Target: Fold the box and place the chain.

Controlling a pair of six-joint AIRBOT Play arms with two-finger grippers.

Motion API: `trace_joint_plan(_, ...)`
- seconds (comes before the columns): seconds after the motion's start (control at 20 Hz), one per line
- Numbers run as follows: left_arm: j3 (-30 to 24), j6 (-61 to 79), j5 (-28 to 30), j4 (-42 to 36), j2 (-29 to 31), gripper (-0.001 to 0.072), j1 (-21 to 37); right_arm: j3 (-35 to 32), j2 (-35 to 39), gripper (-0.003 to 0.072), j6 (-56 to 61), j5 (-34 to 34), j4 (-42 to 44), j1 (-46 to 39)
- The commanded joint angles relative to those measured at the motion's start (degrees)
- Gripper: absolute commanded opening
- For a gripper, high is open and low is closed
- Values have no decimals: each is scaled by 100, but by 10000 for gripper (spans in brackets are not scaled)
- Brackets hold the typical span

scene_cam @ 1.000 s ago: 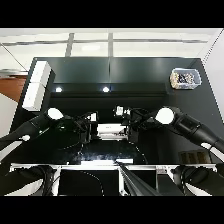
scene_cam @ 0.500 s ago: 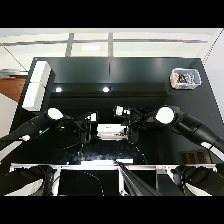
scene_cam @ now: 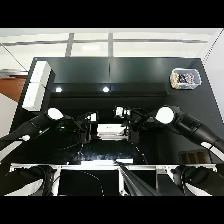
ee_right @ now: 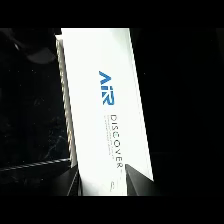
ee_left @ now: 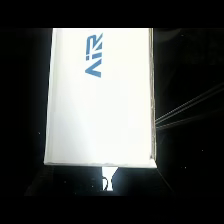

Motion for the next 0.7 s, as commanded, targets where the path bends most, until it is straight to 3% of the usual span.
trace_joint_plan(0.0,2,-2,0,-2,-4,474,-2,-2,-79,305,50,11,-46,4)
trace_joint_plan(0.35,2,-2,0,-2,-4,474,-2,0,-188,308,55,-96,-52,2)
trace_joint_plan(0.4,2,-2,0,-2,-4,474,-2,0,-184,353,55,-98,-50,2)
trace_joint_plan(0.45,2,-2,0,-2,-4,474,-2,2,-175,499,57,-96,-50,2)
trace_joint_plan(0.65,2,-2,0,-2,-4,473,-2,7,-13,489,83,-94,-52,2)
